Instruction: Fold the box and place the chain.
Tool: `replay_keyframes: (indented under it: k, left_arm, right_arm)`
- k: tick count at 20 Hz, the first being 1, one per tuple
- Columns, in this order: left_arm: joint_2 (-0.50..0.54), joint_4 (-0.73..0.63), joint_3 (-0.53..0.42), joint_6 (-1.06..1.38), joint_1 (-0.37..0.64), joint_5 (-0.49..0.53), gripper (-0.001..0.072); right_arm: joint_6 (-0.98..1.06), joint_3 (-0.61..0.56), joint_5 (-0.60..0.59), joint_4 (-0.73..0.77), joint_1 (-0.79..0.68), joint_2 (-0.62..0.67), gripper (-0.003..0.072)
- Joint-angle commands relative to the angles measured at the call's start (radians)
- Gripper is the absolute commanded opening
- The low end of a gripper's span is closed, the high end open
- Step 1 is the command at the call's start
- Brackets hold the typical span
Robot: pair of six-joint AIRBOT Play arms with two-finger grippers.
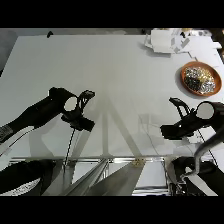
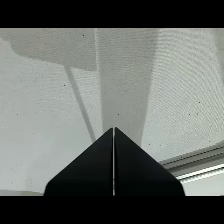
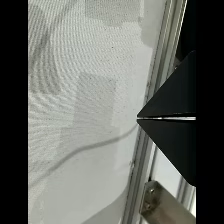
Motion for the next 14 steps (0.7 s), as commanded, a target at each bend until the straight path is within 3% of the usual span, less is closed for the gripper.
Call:
replay_keyframes:
  k: [1, 14]
  left_arm:
    - [0.001, 0.000, 0.000, 0.000, -0.001, 0.000, 0.0010]
    - [0.001, 0.000, 0.000, 0.000, -0.001, 0.000, 0.0010]
  right_arm:
    - [0.000, 0.000, 0.000, 0.000, 0.001, 0.000, 0.0020]
    - [0.000, 0.000, -0.047, -0.003, 0.001, 0.000, 0.0020]
